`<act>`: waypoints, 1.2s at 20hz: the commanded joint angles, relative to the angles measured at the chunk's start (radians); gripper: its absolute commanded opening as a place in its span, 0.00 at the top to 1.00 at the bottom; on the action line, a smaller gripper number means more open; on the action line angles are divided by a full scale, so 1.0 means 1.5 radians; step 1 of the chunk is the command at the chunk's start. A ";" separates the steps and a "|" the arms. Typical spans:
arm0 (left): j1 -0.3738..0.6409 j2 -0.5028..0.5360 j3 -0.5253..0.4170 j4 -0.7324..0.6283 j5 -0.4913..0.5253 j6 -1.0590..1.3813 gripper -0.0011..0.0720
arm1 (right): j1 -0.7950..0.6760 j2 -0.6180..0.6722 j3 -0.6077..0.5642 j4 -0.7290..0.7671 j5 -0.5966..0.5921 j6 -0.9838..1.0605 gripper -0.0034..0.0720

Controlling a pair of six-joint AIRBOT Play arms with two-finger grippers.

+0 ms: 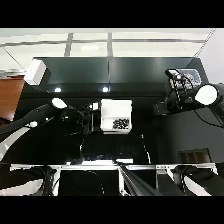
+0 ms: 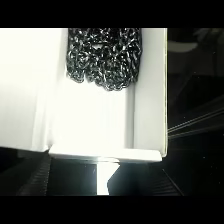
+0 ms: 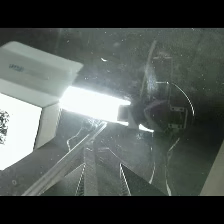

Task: Fold the box and place the chain.

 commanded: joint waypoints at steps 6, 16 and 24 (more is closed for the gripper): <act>-0.010 -0.003 0.003 0.006 0.008 0.000 0.01 | -0.001 -0.001 0.000 -0.001 -0.038 0.000 0.60; -0.036 -0.003 0.003 -0.013 0.012 0.002 0.44 | 0.000 -0.009 0.000 0.000 -0.062 0.000 0.60; -0.049 -0.002 0.003 -0.014 0.072 -0.020 0.59 | -0.001 -0.111 0.052 0.105 -0.200 -0.052 0.03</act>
